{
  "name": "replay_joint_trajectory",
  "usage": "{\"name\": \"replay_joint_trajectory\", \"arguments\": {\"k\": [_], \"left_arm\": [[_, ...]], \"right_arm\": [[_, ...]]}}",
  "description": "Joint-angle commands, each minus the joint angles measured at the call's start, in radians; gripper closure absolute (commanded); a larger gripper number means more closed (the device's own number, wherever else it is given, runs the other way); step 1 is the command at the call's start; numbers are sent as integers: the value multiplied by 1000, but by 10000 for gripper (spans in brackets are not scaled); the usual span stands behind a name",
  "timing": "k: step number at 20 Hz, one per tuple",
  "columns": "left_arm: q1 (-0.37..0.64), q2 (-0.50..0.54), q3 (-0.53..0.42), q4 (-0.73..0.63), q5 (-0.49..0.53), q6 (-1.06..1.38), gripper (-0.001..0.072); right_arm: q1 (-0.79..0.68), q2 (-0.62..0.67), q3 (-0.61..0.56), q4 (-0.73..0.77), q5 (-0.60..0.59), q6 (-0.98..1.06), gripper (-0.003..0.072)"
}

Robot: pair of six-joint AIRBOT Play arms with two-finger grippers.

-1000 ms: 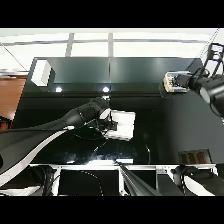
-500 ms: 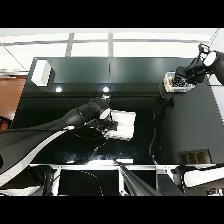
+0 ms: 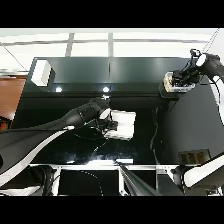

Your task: Fold the box and place the chain.

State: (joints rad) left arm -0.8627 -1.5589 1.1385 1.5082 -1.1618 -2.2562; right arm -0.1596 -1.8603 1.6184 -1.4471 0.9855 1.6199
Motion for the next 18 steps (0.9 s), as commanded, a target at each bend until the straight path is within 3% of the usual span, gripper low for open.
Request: {"name": "replay_joint_trajectory", "arguments": {"k": [1,2,3,6,12,18], "left_arm": [[0,0,1,-2,-2,0,682],[0,0,1,-2,-2,0,682],[0,0,1,-2,-2,0,682],[0,0,1,-2,-1,0,682],[0,0,1,-2,10,0,682],[0,0,1,-3,28,0,682]], "right_arm": [[2,-12,8,-3,2,-5,471],[2,-12,16,-5,19,-5,637],[2,-7,32,2,42,-5,680],[13,75,47,12,66,-63,682],[12,358,47,22,85,-101,683],[31,610,45,201,307,-218,682]]}}
